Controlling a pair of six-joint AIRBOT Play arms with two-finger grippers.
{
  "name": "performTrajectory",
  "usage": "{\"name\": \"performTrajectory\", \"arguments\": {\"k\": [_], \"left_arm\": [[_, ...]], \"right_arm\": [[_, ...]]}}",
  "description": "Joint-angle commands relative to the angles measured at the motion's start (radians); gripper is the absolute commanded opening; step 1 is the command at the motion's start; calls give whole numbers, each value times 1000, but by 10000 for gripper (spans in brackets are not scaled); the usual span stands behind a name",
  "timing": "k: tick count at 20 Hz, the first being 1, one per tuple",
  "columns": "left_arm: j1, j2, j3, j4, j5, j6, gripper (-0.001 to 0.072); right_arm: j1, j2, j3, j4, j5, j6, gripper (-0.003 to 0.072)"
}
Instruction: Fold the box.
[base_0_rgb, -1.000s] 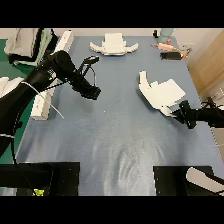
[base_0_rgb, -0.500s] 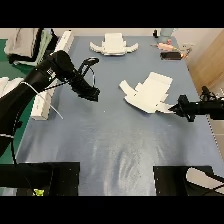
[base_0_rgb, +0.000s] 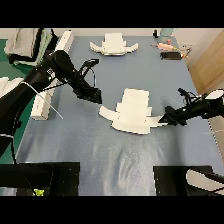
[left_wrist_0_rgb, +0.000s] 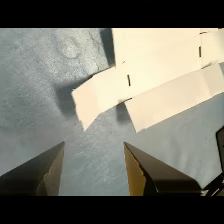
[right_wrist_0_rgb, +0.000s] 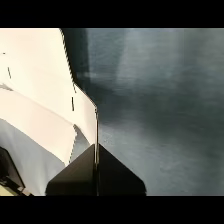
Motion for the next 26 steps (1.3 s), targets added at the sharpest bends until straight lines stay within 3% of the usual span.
{"name": "performTrajectory", "arguments": {"k": [1,7,17,18,19,21,25,26], "left_arm": [[14,0,1,-13,-39,0,552],[105,-42,-73,-231,-25,114,552],[102,-165,-164,-269,5,190,551],[100,-172,-164,-303,11,223,539],[98,-179,-164,-348,16,263,459],[98,-194,-164,-430,13,333,456],[98,-215,-164,-438,-27,392,446],[98,-216,-164,-439,-39,412,282]], "right_arm": [[150,0,-12,-13,-88,-121,3],[299,14,-53,-3,-220,-219,4],[349,14,-60,5,-249,-227,4],[349,14,-60,5,-248,-227,4],[349,14,-60,5,-249,-226,4],[349,14,-60,5,-248,-226,4],[349,14,-60,5,-248,-226,4],[349,14,-60,4,-248,-226,4]]}}
